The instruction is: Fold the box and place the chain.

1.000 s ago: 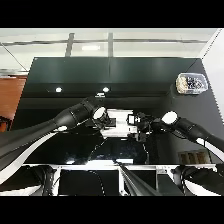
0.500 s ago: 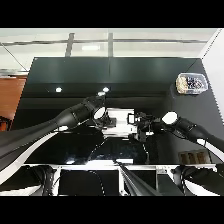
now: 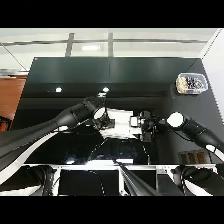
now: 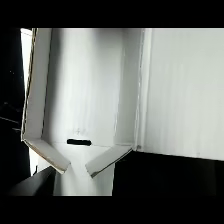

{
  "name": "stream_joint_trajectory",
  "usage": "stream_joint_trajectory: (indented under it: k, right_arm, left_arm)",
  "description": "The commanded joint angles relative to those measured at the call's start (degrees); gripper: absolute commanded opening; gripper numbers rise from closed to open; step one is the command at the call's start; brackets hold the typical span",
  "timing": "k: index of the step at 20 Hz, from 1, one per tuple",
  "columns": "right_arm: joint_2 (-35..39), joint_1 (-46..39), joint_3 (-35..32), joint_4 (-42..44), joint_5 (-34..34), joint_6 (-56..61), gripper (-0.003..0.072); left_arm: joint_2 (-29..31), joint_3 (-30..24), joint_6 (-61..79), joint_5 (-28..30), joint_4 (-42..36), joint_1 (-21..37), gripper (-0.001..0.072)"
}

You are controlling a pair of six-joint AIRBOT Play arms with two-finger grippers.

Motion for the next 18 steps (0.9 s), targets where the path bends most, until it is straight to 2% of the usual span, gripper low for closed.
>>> stream_joint_trajectory:
  k: [1, 2, 3, 5, 6, 7, 8, 18]
  right_arm:
    - [0.74, 0.04, 0.02, 0.52, 1.55, 0.76, 0.0608]
    - [0.72, 0.07, 0.02, 1.57, 2.40, 0.81, 0.0520]
    - [0.72, 0.09, 0.02, 2.34, 2.95, 1.29, 0.0466]
    - [0.68, 0.07, -0.09, 4.44, 3.58, 3.08, 0.0415]
    - [0.66, 0.09, -0.09, 4.46, 3.58, 5.40, 0.0414]
    - [0.66, 0.09, -0.09, 4.42, 3.65, 7.63, 0.0294]
    - [0.66, 0.09, -0.09, 4.42, 3.63, 9.77, 0.0127]
    - [-1.51, 0.13, -0.09, 9.55, 3.39, 13.40, 0.0131]
  left_arm:
    - [0.00, 0.02, 0.24, -0.20, 0.24, 0.00, 0.0027]
    - [0.00, 0.02, 0.24, -0.20, 0.26, 0.00, 0.0027]
    - [0.00, 0.02, 0.24, -0.11, 0.24, 0.00, 0.0027]
    - [0.00, 0.02, 0.24, 0.33, 0.07, 0.00, 0.0027]
    - [0.00, 0.02, 0.24, 0.44, 0.04, 0.00, 0.0027]
    - [0.00, 0.02, 0.24, 0.46, 0.04, 0.00, 0.0027]
    - [0.00, 0.02, 0.24, 0.44, 0.07, 0.00, 0.0027]
    - [0.00, 0.02, 0.09, 0.68, -0.13, 0.00, 0.0027]
